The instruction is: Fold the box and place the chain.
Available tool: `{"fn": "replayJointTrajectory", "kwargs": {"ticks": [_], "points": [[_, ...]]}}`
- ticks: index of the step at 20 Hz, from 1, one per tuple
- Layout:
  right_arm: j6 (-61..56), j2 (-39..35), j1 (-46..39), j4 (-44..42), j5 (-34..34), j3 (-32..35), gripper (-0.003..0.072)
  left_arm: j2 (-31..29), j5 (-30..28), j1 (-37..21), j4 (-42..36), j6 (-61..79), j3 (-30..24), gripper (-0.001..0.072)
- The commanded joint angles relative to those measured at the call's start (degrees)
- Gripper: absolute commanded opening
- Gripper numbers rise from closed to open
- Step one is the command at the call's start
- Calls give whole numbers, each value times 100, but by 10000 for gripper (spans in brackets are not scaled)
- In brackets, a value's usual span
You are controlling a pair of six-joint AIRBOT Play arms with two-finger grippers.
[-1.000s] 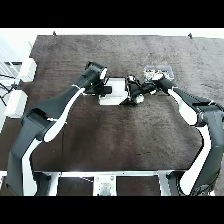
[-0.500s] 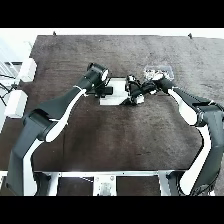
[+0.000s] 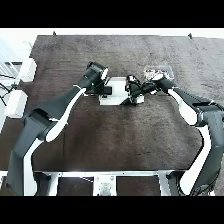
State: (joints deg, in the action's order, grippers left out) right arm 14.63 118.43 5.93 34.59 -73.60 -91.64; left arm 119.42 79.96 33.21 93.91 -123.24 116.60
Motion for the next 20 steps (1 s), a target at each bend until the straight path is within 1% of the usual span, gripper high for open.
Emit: {"fn": "replayJointTrajectory", "kwargs": {"ticks": [1,2,3,4,11,13,16,18,19,20], "points": [[-7,-2,4,-4,7,-2,556,-164,76,7,-20,195,129,386],[-7,-2,4,-2,7,-2,556,-256,79,7,-13,264,127,433],[-7,-2,4,-4,7,-2,556,-352,96,7,9,446,118,585],[-7,-2,4,-4,7,-2,556,-457,120,7,9,669,118,667],[-7,-2,4,-2,9,-2,556,-1353,142,-81,212,2124,61,668],[-7,-2,4,-2,7,-2,556,-1593,59,-179,210,2369,-114,581],[-7,-2,4,-2,7,-2,556,-1882,-85,-334,188,2929,-275,582],[-7,-2,7,-4,7,-2,556,-2013,-164,-549,-175,3449,-306,583],[-7,-2,4,-2,7,-2,556,-2065,-199,-691,-564,3788,-306,604],[-7,-2,4,-4,7,-2,556,-2092,-236,-872,-1180,4367,-306,611]]}}
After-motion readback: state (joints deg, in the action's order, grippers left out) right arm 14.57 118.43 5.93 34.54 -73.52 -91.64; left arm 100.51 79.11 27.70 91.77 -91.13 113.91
